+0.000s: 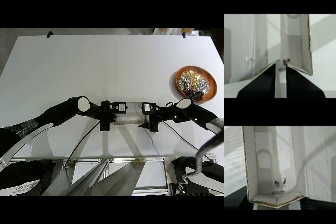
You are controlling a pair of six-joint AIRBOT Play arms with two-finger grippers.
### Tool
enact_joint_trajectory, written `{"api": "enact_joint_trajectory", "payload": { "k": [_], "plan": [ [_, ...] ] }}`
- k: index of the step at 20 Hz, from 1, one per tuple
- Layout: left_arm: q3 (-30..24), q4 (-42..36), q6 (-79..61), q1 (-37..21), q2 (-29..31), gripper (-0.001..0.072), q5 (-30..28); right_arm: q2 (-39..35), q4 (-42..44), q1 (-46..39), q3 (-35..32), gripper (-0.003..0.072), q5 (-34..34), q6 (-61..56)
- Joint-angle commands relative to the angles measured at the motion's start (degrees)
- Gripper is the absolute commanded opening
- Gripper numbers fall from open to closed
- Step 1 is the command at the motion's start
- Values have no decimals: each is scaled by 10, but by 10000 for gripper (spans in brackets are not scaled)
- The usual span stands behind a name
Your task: Fold the box and place the chain.
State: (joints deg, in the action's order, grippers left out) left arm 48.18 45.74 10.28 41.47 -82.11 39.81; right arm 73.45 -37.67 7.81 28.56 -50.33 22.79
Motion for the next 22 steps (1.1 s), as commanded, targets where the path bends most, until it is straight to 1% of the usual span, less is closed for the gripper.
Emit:
{"api": "enact_joint_trajectory", "payload": {
  "k": [1,2,3,4,7,8,9,10,12,13,14,15,16,18,20,21,22],
  "plan": [
    [0,-30,0,8,-1,160,-26,0,0,0,0,336,0,0],
    [0,-36,0,8,-2,197,-23,0,0,0,0,336,0,0],
    [0,-38,0,8,-4,276,-20,0,0,0,0,336,0,0],
    [0,-38,0,8,-4,292,-20,0,0,0,0,336,0,0],
    [0,-38,0,8,-4,294,-7,0,0,0,0,336,0,0],
    [0,-37,0,8,-3,353,-3,0,0,0,0,336,0,0],
    [0,-37,2,8,-2,473,-1,0,0,0,0,336,0,0],
    [0,-37,2,8,0,492,1,0,0,0,0,336,0,0],
    [0,-37,2,6,10,490,8,0,0,0,0,336,0,0],
    [0,-37,3,4,18,471,14,0,0,0,0,336,0,0],
    [0,-35,4,0,28,390,24,0,0,0,0,336,0,0],
    [0,-29,13,-5,41,272,40,0,0,0,0,336,0,0],
    [0,-18,27,-11,54,190,57,0,0,0,0,336,0,0],
    [0,6,65,-29,79,186,99,0,0,0,0,336,0,0],
    [0,40,132,-57,105,41,134,0,0,0,0,336,0,0],
    [0,60,179,-75,119,7,148,0,0,0,0,336,0,0],
    [0,78,232,-92,131,6,159,0,0,0,0,336,0,0]
  ]
}}
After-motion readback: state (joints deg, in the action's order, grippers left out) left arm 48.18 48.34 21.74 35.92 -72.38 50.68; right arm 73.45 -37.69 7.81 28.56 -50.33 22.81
